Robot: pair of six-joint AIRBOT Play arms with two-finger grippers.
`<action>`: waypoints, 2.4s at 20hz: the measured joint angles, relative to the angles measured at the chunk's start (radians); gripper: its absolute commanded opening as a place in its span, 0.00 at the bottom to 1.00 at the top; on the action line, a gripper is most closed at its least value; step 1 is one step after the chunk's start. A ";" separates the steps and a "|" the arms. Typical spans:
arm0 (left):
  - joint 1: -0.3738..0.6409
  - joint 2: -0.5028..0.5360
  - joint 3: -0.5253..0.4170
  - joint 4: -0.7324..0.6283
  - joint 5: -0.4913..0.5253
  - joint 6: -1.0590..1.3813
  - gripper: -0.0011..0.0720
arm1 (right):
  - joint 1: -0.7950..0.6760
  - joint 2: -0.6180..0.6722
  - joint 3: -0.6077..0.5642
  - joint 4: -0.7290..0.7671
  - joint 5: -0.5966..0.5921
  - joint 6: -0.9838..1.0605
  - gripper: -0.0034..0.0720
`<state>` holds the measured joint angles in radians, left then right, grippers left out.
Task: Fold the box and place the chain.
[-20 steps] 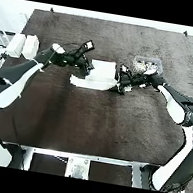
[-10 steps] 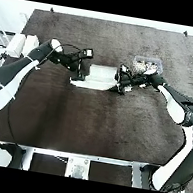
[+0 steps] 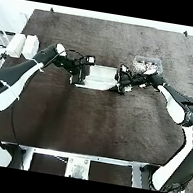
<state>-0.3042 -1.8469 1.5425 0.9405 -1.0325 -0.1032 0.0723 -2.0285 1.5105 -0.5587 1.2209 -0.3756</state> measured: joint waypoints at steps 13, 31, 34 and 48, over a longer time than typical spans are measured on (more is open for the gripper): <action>0.000 -0.018 -0.004 -0.056 -0.008 0.072 0.38 | 0.000 0.000 0.000 0.002 -0.002 0.001 0.60; 0.000 -0.030 -0.004 -0.147 -0.003 0.157 0.25 | 0.000 0.000 0.000 -0.001 0.000 -0.001 0.60; 0.000 -0.045 -0.004 -0.189 0.001 0.167 0.25 | 0.000 0.000 0.000 -0.001 0.000 -0.001 0.60; 0.000 -0.057 -0.004 -0.256 0.011 0.188 0.81 | 0.000 0.000 0.000 0.000 0.001 -0.001 0.60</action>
<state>-0.3046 -1.9038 1.5383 0.6842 -1.0210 0.0853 0.0723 -2.0285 1.5105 -0.5591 1.2221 -0.3763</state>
